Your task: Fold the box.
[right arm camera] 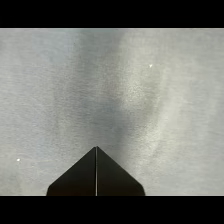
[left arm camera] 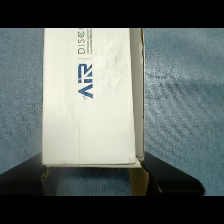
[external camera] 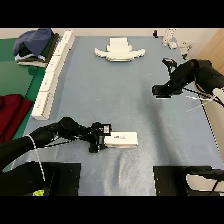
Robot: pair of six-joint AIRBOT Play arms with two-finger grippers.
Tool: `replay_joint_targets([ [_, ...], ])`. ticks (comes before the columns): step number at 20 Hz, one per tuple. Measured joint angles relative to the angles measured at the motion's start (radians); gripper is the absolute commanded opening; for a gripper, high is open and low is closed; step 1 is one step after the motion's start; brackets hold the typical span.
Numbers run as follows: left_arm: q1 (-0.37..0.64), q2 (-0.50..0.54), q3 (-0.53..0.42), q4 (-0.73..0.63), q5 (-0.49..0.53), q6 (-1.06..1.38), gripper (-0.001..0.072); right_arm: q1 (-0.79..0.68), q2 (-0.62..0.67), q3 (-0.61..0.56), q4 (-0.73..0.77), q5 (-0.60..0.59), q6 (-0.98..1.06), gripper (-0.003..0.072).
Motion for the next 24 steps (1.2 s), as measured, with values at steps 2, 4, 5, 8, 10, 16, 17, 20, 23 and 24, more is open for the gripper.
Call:
replay_joint_targets([
  [2, 0.000, 0.000, 0.000, 0.000, 0.000, 0.000, 0.0522, -0.003, -0.002, 0.001, -0.002, 0.000, 0.001, 0.0005],
  [4, 0.000, 0.000, 0.001, 0.000, 0.000, -0.001, 0.0521, -0.004, -0.002, 0.001, -0.002, -0.001, 0.002, 0.0005],
  [5, 0.000, 0.000, 0.002, 0.000, -0.001, -0.010, 0.0521, -0.004, -0.002, 0.001, -0.002, -0.002, 0.003, 0.0005],
  [8, 0.000, 0.000, 0.016, 0.004, 0.003, -0.100, 0.0521, -0.004, -0.002, 0.001, -0.002, -0.003, 0.003, 0.0005],
  [10, 0.014, 0.000, 0.038, 0.007, 0.004, -0.191, 0.0521, -0.004, -0.002, 0.001, -0.002, -0.003, 0.003, 0.0005],
  [16, 0.192, -0.014, 0.172, 0.132, 0.078, -0.564, 0.0521, -0.004, -0.002, 0.001, -0.002, -0.003, 0.003, 0.0005],
  [17, 0.239, -0.032, 0.209, 0.168, 0.098, -0.620, 0.0521, -0.004, -0.002, 0.001, -0.002, -0.003, 0.003, 0.0005],
  [20, 0.374, -0.136, 0.353, 0.264, 0.140, -0.775, 0.0521, -0.004, -0.002, 0.001, -0.002, -0.003, 0.003, 0.0005],
  [23, 0.483, -0.278, 0.526, 0.362, 0.143, -0.954, 0.0521, -0.004, -0.002, 0.001, -0.002, -0.003, 0.003, 0.0005],
  [24, 0.513, -0.327, 0.589, 0.402, 0.138, -1.020, 0.0521, -0.004, -0.002, 0.001, -0.002, -0.003, 0.003, 0.0005],
])
